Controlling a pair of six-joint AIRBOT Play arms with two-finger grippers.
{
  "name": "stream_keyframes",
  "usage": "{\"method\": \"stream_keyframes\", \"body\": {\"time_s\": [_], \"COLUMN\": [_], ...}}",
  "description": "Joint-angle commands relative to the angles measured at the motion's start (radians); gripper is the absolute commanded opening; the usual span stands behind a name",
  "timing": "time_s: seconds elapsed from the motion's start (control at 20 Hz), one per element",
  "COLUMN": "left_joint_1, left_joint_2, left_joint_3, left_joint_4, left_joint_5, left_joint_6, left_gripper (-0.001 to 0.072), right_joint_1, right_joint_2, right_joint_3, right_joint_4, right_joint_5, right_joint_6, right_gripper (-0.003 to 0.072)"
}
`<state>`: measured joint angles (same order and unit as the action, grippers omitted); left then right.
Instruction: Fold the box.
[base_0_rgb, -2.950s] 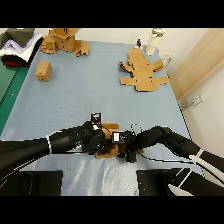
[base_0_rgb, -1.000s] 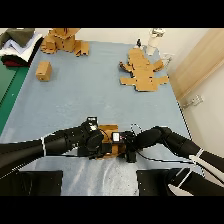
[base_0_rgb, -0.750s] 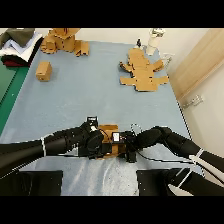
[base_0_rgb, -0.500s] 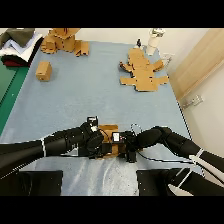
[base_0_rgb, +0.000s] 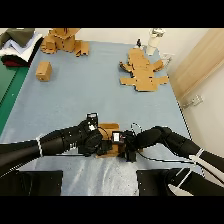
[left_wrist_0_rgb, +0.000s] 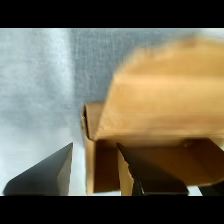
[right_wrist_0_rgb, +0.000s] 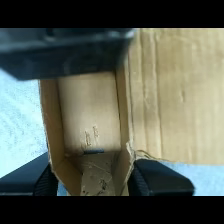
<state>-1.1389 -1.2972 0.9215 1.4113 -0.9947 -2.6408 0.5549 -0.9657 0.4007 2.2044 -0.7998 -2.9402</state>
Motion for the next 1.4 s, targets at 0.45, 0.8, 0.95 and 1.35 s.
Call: {"method": "stream_keyframes", "body": {"time_s": [0.45, 0.8, 0.95, 1.35], "left_joint_1": [0.000, 0.000, 0.000, 0.000], "left_joint_2": [0.008, 0.009, 0.009, 0.098], "left_joint_3": [0.000, 0.000, 0.013, 0.045], "left_joint_4": [0.051, 0.051, 0.048, 0.092], "left_joint_5": [-0.011, -0.007, -0.008, -0.181], "left_joint_6": [-0.003, 0.003, 0.003, 0.037], "left_gripper": [0.0223, 0.0018, 0.0467, 0.0484], "right_joint_1": [0.001, 0.001, 0.001, 0.001], "right_joint_2": [0.001, 0.001, 0.001, 0.001], "right_joint_3": [0.001, 0.001, 0.001, 0.001], "right_joint_4": [-0.001, -0.001, -0.001, -0.001], "right_joint_5": [-0.002, -0.002, -0.002, -0.002], "right_joint_6": [0.000, 0.000, 0.000, 0.000], "right_gripper": [0.0503, 0.0503, 0.0503, 0.0503]}}
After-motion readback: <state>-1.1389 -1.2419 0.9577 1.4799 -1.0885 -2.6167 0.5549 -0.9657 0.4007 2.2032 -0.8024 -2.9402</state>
